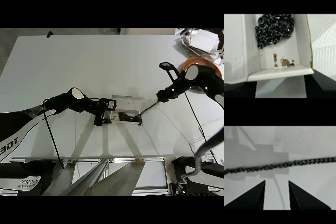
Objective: Fold the box and place the chain.
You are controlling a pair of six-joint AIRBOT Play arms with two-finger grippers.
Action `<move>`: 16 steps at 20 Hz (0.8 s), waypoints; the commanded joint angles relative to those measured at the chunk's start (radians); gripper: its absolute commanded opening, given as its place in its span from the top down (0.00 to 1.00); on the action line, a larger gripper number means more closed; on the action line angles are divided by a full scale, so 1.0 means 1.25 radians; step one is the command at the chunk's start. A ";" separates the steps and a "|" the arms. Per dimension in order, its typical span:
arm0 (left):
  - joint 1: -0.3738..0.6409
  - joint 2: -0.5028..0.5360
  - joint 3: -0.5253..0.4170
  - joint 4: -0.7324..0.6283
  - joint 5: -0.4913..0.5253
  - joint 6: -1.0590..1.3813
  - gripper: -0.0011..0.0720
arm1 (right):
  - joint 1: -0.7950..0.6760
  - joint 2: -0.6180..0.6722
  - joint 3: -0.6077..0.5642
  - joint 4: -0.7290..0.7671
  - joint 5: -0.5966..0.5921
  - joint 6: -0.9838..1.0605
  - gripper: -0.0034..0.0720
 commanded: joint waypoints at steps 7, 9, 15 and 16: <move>0.001 0.000 0.001 0.000 0.000 0.000 0.61 | -0.172 -0.031 -0.001 -0.124 -0.237 0.328 0.47; 0.001 0.000 0.001 0.000 0.000 0.000 0.61 | -0.213 -0.032 -0.001 -0.126 -0.255 0.346 0.48; 0.001 0.000 0.001 0.000 0.000 0.000 0.61 | -0.241 -0.074 -0.001 -0.110 -0.285 0.346 0.48; 0.001 0.000 0.001 0.000 0.000 0.000 0.61 | -0.241 -0.084 -0.001 -0.110 -0.288 0.346 0.48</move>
